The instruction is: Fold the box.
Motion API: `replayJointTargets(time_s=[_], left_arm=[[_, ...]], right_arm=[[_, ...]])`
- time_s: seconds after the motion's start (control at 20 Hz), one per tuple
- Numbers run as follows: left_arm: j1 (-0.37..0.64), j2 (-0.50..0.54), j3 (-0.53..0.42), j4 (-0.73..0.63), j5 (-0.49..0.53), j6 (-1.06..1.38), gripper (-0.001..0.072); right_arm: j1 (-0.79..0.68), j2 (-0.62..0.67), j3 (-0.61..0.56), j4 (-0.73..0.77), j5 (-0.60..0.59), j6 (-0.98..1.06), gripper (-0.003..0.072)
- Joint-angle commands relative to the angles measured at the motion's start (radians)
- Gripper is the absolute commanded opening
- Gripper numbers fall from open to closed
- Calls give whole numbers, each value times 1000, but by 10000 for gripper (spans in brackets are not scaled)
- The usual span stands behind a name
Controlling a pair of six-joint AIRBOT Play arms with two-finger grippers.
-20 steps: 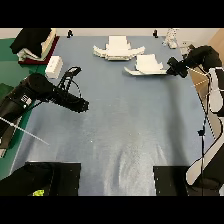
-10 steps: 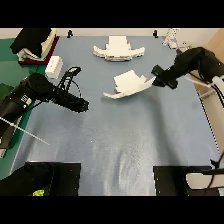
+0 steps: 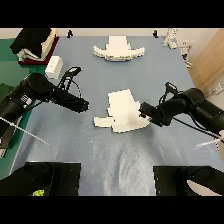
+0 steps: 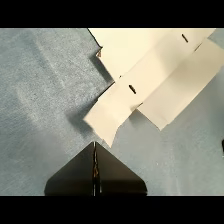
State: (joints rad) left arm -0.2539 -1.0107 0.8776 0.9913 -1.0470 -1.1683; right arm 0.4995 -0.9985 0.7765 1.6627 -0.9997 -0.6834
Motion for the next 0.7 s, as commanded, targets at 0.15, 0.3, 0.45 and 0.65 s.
replayJointTargets(time_s=[0.15,0.3,0.45,0.65], left_arm=[[0,0,0,0,0,0,13],[0,0,0,0,0,0,13],[0,0,0,0,0,0,13],[0,0,0,0,0,0,13]], right_arm=[[-96,33,35,-130,-189,-162,507],[-379,22,112,-24,-212,-473,506],[-668,-54,150,263,-212,-861,400],[-882,-217,152,549,-237,-1207,400]])
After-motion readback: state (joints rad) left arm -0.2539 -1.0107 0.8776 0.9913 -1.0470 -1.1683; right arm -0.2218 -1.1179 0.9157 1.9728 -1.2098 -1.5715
